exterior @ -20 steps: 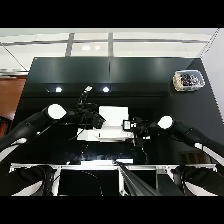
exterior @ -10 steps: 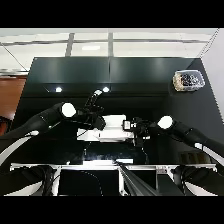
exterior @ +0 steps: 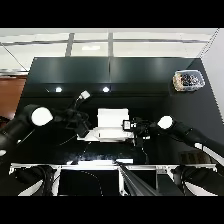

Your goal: Fold the box and place the chain.

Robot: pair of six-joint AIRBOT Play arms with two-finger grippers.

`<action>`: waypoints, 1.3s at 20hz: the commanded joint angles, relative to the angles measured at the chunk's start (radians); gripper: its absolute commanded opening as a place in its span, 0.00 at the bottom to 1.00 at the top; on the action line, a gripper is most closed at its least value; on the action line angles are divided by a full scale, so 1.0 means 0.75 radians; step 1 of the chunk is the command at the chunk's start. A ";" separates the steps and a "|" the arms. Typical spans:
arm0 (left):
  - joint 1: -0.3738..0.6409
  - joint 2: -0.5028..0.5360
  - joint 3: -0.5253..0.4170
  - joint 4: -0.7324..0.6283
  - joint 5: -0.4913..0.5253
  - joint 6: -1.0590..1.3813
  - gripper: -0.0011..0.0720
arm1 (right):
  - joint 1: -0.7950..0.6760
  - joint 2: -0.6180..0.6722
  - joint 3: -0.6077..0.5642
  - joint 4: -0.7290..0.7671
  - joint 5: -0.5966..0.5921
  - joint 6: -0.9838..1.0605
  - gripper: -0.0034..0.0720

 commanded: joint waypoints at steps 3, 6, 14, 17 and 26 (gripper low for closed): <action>-0.084 0.089 -0.178 0.011 -0.005 0.621 0.99 | 0.002 -0.001 -0.001 0.001 0.000 0.001 0.32; -0.142 0.066 -0.203 0.010 0.287 0.729 0.99 | 0.002 -0.001 -0.001 0.001 0.000 0.001 0.32; -0.155 -0.032 -0.200 -0.005 0.285 0.730 0.96 | 0.002 -0.001 -0.001 0.001 0.001 0.001 0.32; -0.161 -0.060 -0.200 -0.034 0.240 0.759 0.96 | 0.002 -0.001 -0.001 0.001 0.000 0.001 0.32; -0.193 -0.067 -0.200 -0.111 0.347 0.759 0.58 | 0.002 -0.001 -0.001 0.001 0.000 0.001 0.32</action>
